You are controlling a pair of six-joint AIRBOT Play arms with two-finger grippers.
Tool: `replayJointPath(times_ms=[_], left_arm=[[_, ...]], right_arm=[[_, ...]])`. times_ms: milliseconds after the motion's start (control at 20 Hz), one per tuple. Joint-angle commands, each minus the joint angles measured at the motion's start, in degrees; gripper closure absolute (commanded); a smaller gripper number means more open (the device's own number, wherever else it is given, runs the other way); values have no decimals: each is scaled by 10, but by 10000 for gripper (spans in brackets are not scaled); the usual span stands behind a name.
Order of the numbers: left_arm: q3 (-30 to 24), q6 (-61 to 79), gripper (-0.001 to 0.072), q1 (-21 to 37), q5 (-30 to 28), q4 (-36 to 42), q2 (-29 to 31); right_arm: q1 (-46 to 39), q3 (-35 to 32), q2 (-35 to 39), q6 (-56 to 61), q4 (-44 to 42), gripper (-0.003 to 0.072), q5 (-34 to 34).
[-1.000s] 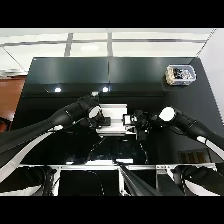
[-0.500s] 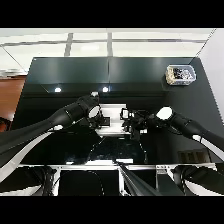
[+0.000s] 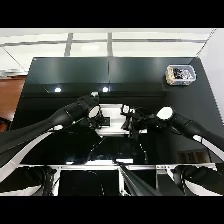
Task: Fold the box and place the chain.
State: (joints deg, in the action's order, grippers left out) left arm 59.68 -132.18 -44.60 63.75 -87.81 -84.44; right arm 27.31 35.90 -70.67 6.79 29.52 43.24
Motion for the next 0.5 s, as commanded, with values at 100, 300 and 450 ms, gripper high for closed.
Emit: replayJointPath(times_ms=[100,300,450], left_arm=[[0,0,685,0,9,-4,0],[0,0,684,0,10,0,0],[0,0,684,0,9,-1,0]], right_arm=[[-112,21,99,426,174,674,69],[-308,-22,94,596,160,674,87],[-359,-70,71,603,104,674,122]])
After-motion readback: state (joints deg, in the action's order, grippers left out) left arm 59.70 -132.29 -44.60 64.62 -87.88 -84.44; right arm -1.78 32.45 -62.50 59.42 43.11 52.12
